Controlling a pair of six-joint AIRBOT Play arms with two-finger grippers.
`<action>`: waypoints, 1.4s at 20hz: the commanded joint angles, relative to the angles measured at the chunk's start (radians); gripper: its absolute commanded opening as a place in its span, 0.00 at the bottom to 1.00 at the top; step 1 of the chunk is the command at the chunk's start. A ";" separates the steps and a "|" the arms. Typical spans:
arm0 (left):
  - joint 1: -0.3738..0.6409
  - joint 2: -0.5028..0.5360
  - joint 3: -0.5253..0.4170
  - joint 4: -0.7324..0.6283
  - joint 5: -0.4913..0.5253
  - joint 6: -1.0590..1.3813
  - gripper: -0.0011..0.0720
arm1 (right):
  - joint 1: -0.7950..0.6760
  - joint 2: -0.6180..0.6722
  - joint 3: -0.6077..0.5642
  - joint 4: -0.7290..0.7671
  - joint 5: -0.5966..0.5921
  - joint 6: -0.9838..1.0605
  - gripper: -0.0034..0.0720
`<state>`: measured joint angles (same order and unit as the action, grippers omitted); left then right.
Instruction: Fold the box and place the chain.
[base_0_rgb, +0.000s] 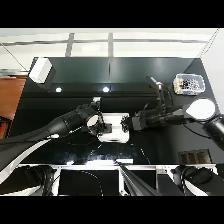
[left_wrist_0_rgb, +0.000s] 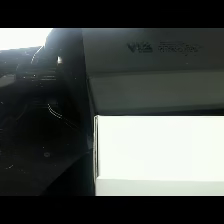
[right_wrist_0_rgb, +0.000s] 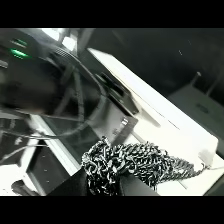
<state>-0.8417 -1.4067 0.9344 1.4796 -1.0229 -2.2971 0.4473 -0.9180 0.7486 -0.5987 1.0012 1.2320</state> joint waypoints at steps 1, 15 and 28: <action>0.000 0.000 0.000 0.000 0.001 0.000 0.05 | 0.047 -0.040 -0.051 -0.004 -0.099 0.006 0.05; 0.000 -0.002 0.000 -0.033 0.025 0.000 0.05 | -0.170 -0.069 0.082 -0.169 0.184 -0.007 0.42; -0.005 0.061 0.104 -0.022 -0.089 0.077 0.59 | -0.242 -0.045 0.092 -0.213 0.226 -0.028 0.42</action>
